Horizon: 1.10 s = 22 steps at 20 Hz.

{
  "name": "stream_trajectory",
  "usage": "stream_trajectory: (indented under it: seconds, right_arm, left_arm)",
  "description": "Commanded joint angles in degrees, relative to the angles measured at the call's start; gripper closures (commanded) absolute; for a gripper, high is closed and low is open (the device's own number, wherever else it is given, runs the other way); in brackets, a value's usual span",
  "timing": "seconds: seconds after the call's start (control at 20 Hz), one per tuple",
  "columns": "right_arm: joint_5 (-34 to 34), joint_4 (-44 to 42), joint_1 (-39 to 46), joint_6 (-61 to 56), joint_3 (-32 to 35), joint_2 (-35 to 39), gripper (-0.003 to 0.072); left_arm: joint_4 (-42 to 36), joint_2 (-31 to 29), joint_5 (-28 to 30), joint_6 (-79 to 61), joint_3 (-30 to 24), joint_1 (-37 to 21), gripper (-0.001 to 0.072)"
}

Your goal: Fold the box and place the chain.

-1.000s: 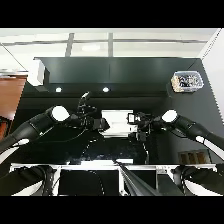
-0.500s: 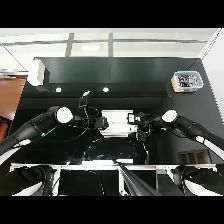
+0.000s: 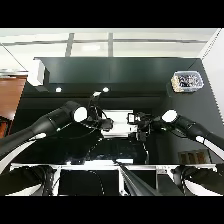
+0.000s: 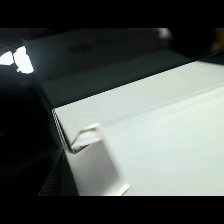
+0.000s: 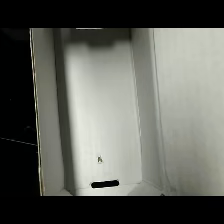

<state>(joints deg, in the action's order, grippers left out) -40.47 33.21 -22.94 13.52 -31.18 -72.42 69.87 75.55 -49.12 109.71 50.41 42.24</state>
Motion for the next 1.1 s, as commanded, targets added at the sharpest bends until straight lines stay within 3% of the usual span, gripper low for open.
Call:
stream_trajectory:
  seconds: [0.0, 0.15, 0.3, 0.6, 0.65, 0.75, 0.8, 0.85, 1.05]
  right_arm:
    - [0.0, 0.0, -0.07, -0.02, 0.04, 0.0, 0.0266]
    - [0.0, 0.0, -0.07, -0.02, 0.04, 0.0, 0.0266]
    - [0.0, 0.0, -0.07, -0.02, 0.04, 0.0, 0.0266]
    - [0.0, 0.0, -0.07, -0.02, 0.04, 0.0, 0.0265]
    - [0.0, 0.0, -0.07, -0.02, 0.04, 0.0, 0.0266]
    - [0.0, 0.0, -0.07, -0.02, 0.04, 0.0, 0.0265]
    - [0.0, 0.0, -0.07, -0.02, 0.04, 0.0, 0.0265]
    - [0.0, 0.0, -0.07, -0.02, 0.04, 0.0, 0.0266]
    - [0.0, 0.0, -0.07, -0.02, 0.04, 0.0, 0.0265]
  left_arm:
    - [8.85, 2.56, -4.37, 7.93, 3.3, 1.97, 0.0216]
    - [13.11, 2.95, -5.01, 14.62, 3.34, 2.51, 0.0216]
    - [13.7, 6.05, -9.44, 16.81, 5.29, 2.69, 0.0216]
    - [14.21, 10.51, -9.84, 19.43, 9.62, 4.85, 0.0216]
    - [14.38, 10.51, -9.62, 20.63, 9.7, 5.22, 0.0244]
    - [14.78, 10.51, -9.7, 21.05, 9.68, 5.64, 0.0502]
    - [14.43, 10.51, -9.7, 21.16, 9.7, 5.81, 0.0565]
    - [14.27, 10.51, -9.64, 21.24, 9.7, 5.99, 0.0673]
    - [13.92, 10.51, -9.86, 21.24, 9.7, 6.19, 0.0657]
